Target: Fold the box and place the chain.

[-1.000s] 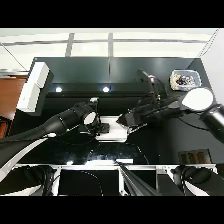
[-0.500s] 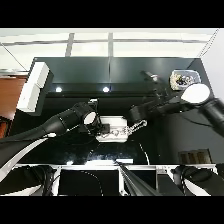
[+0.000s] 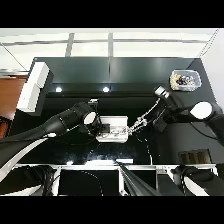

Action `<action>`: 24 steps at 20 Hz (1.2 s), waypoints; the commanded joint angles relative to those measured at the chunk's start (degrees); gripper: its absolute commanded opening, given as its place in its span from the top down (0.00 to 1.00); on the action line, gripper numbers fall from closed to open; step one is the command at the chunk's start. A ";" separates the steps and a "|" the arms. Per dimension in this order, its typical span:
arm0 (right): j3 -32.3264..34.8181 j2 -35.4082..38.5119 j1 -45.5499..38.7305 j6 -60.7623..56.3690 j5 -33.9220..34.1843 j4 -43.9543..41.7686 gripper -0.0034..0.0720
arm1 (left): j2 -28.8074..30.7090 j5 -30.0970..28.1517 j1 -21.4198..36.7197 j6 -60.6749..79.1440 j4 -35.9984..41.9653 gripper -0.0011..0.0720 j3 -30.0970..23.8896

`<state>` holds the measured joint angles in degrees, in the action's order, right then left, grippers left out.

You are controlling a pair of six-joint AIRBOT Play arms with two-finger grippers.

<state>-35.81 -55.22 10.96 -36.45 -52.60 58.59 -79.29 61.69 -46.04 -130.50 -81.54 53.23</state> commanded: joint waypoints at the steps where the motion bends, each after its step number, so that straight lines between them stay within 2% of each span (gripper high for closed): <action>1: 3.56 -4.28 2.36 22.18 7.02 -0.28 0.00 | 0.00 0.09 0.07 0.00 0.00 0.94 0.04; 6: 3.45 -10.99 2.36 45.33 6.43 -11.85 0.00 | 0.00 0.09 0.07 0.00 0.00 0.94 0.04; 7: 3.13 -11.67 2.38 46.64 6.64 -13.09 0.00 | 0.00 0.11 0.07 0.00 0.00 0.94 0.04; 12: 1.62 -12.44 2.36 47.82 8.28 -15.04 0.00 | 0.00 0.11 0.07 0.00 0.00 0.94 0.04; 17: 1.62 -12.79 2.38 47.63 4.61 -10.43 0.00 | 0.00 0.11 0.07 0.00 0.02 0.94 0.04; 24: 0.04 -13.03 5.77 44.33 7.61 -7.61 0.00 | 0.00 0.09 0.07 0.02 0.02 0.94 0.04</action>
<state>-34.87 -68.05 14.76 9.65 -46.76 49.30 -79.29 61.82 -46.02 -130.50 -81.52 53.25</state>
